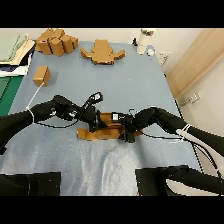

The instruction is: Fold the box.

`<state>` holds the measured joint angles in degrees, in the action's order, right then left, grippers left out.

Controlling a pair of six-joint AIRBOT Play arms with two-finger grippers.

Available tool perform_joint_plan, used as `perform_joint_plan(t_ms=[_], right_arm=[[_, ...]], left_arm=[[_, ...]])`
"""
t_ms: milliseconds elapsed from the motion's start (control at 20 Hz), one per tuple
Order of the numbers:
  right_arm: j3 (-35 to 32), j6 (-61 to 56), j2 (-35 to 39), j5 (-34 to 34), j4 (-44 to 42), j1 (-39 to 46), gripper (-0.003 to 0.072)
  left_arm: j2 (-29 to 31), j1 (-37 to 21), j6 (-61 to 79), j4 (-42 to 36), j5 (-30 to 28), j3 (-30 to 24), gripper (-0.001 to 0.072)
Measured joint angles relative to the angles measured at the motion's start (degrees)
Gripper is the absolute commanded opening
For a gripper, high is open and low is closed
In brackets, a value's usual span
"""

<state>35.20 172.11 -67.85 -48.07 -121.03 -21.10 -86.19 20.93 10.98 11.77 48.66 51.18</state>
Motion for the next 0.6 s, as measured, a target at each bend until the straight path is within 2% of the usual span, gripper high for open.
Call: perform_joint_plan(t_ms=[200,350,400,450,500,600], right_arm=[[0.0,0.0,0.0,-0.02,-0.02,0.0,0.0504],[0.0,-0.02,0.0,-0.02,-0.02,0.0,0.0504],[0.0,-0.02,0.0,-0.02,-0.02,0.0,0.0504],[0.0,-0.02,0.0,-0.02,-0.02,0.0,0.0504],[0.0,-0.02,0.0,-0.02,0.0,0.0,0.0504],[0.0,-0.04,0.0,-0.02,-0.02,0.0,0.0504]], left_arm=[[1.07,-1.38,-7.17,0.92,0.37,0.0,0.0538],[4.11,-3.39,-14.03,4.79,2.29,0.0,0.0535],[5.53,-4.15,-17.57,6.58,3.37,0.0,0.0426],[6.97,-4.72,-21.59,8.31,4.83,0.0,0.0068],[8.13,-4.9,-25.46,9.88,6.75,0.0,0.001],[9.81,-5.07,-33.86,12.55,11.41,0.0,0.001]])
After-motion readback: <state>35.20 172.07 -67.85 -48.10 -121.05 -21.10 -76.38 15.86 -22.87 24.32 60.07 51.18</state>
